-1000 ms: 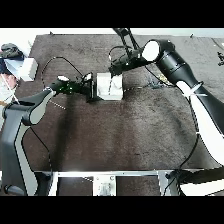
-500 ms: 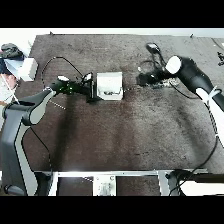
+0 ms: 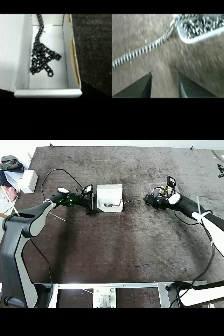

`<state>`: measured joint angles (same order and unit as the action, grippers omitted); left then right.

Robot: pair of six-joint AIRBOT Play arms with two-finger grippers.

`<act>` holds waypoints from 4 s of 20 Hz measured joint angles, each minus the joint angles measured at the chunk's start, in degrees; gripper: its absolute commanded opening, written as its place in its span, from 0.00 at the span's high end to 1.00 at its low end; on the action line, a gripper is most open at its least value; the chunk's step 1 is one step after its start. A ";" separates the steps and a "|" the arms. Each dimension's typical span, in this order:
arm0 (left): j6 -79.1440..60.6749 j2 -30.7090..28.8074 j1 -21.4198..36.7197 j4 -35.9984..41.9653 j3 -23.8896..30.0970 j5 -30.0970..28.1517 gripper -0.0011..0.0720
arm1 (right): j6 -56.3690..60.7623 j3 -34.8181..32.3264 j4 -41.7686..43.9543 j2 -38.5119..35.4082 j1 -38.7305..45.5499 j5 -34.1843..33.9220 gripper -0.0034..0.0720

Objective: Fold the box and place the chain.

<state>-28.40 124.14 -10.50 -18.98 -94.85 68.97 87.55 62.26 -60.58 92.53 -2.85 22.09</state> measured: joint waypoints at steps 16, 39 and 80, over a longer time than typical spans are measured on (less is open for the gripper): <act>0.00 0.00 0.00 0.07 0.00 0.00 0.50 | 1.62 10.43 4.55 6.16 -2.89 -0.83 0.94; 0.02 0.00 0.00 0.09 0.02 0.00 0.50 | -5.97 13.27 1.97 -11.72 -26.45 1.07 0.90; 0.00 0.00 0.00 0.11 0.02 0.00 0.50 | 1.03 4.24 5.22 -0.92 -6.62 -5.35 0.94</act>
<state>-28.40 124.14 -10.50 -18.87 -94.83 68.97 88.58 66.50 -55.35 91.61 -9.47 16.73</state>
